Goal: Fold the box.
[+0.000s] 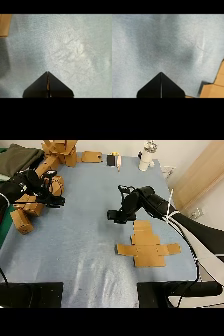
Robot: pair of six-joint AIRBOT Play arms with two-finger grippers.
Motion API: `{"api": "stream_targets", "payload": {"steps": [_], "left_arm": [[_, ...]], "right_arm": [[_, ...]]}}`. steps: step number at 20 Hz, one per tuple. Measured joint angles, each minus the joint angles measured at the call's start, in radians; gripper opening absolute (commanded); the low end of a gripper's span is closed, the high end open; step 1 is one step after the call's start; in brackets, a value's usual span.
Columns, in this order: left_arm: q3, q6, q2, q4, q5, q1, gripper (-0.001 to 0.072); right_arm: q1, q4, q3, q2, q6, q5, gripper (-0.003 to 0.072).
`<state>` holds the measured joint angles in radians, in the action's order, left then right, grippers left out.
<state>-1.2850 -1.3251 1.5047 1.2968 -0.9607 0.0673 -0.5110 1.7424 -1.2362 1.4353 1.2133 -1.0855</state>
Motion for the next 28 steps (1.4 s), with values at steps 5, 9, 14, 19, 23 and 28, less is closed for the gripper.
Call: {"api": "stream_targets", "payload": {"steps": [5, 9, 14, 19, 23, 28], "left_arm": [[0.0, 0.0, 0.0, 0.0, 0.0, 0.0, 0.0012], [0.0, 0.0, 0.0, 0.0, 0.0, 0.0, 0.0012], [0.0, 0.0, 0.0, 0.0, 0.001, 0.0, 0.0012], [0.0, 0.0, 0.0, 0.0, 0.001, 0.0, 0.0012], [0.0, 0.003, 0.0, 0.005, 0.018, 0.0, 0.0012], [0.0, 0.006, 0.0, 0.001, 0.039, -0.001, 0.0012]], "right_arm": [[0.0, 0.0, 0.0, 0.0, 0.0, 0.0, 0.0005], [0.0, 0.0, 0.0, 0.0, 0.0, 0.0, 0.0004], [0.0, 0.0, 0.0, 0.001, 0.0, 0.026, 0.0005], [0.0, 0.016, 0.0, 0.005, 0.0, 0.09, 0.0004], [0.039, -0.083, -0.055, 0.002, 0.0, 0.047, 0.0004], [0.237, -0.474, -0.116, -0.044, 0.056, -0.29, 0.0024]]}}
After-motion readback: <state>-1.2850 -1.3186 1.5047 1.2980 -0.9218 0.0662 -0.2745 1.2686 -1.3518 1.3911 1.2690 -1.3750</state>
